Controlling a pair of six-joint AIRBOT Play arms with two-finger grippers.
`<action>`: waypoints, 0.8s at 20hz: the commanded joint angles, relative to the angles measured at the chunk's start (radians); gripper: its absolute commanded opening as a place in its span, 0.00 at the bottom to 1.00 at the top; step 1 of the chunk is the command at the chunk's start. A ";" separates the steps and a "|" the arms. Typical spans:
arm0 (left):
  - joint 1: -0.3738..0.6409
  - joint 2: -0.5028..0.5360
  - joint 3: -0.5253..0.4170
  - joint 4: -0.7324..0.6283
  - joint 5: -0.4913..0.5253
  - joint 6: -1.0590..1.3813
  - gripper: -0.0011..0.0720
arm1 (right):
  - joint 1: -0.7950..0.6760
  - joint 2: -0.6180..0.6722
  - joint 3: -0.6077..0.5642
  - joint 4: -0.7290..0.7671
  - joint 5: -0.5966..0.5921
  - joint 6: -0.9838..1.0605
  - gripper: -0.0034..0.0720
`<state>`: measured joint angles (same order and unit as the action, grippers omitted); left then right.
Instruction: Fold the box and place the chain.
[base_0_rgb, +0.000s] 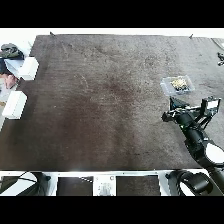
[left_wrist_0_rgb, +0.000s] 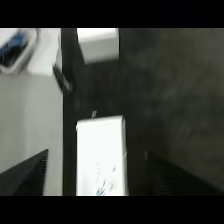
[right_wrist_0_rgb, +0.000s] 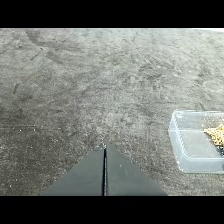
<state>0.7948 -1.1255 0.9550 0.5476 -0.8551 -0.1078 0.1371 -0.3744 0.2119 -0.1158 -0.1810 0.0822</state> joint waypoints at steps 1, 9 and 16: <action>-0.001 0.059 0.013 -0.304 -0.113 0.121 0.23 | 0.000 0.000 0.000 0.000 0.000 0.000 0.03; -0.217 0.294 0.021 -0.518 0.082 0.215 0.02 | 0.000 0.000 0.000 0.000 0.000 0.000 0.03; -0.535 0.608 -0.246 -0.528 0.470 0.277 0.02 | 0.000 0.000 0.000 0.000 0.000 0.000 0.03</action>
<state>0.3702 -0.6308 0.8185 0.0349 -0.5423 0.1505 0.1371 -0.3744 0.2119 -0.1158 -0.1810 0.0822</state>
